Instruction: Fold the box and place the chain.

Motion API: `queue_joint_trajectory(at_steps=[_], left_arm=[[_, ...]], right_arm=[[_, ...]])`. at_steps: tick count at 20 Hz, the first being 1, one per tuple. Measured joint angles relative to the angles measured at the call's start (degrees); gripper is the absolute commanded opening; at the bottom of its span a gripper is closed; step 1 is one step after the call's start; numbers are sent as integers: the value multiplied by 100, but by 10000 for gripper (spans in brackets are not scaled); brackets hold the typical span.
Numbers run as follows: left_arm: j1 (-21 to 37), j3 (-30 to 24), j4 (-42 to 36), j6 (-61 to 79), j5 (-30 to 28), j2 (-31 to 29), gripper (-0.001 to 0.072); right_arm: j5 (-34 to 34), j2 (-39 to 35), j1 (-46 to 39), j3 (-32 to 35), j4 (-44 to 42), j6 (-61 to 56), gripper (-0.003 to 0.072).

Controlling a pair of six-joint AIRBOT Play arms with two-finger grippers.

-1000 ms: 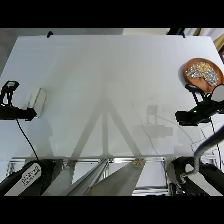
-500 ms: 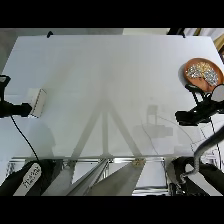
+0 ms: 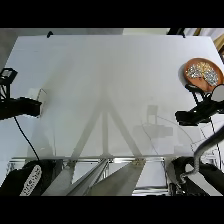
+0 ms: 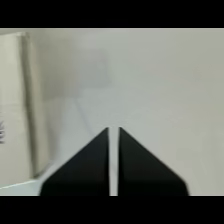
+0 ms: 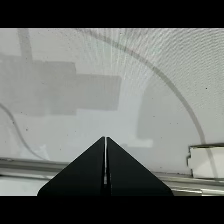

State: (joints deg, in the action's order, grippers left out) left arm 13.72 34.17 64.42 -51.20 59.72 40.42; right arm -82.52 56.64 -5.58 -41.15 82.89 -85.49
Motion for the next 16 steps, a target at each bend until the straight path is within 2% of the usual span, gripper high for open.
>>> queue_joint_trajectory(at_steps=[6,16], left_arm=[[-752,-4,-170,-42,566,-28,3],[-964,-149,-269,-61,752,632,9]], right_arm=[[-2,0,0,0,-2,2,12],[0,0,0,0,-2,0,12]])
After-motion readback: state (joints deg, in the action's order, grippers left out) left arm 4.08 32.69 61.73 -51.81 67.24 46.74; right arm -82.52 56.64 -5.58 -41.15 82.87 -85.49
